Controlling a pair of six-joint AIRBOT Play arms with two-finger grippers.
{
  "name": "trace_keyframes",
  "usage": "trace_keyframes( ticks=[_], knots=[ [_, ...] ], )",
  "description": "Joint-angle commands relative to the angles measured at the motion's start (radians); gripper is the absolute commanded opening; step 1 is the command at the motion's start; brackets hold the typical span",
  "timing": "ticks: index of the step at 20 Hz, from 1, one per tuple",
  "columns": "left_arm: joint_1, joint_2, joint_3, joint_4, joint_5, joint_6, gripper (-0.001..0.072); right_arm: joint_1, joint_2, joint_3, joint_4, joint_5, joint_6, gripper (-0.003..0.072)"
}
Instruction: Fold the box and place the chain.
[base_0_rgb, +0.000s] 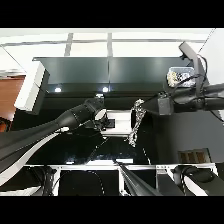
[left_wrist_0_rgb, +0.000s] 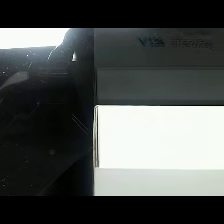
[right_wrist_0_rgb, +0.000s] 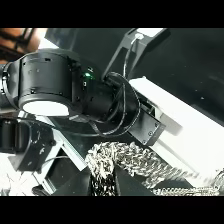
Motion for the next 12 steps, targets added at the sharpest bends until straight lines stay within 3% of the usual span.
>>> trace_keyframes(
  ticks=[1, 7, 12],
  knots=[
    [-0.001, 0.0, 0.0, 0.0, -0.006, 0.0, 0.0032, 0.046, -0.081, 0.003, 0.022, -0.035, -0.064, 0.0012],
    [-0.001, 0.0, 0.0, 0.0, -0.005, 0.0, 0.0032, 0.148, -0.281, -0.008, -0.043, -0.089, -0.129, 0.0012],
    [-0.001, 0.0, 0.0, 0.0, -0.006, 0.0, 0.0032, 0.148, -0.298, -0.056, -0.101, -0.101, -0.125, 0.0013]
  ],
)
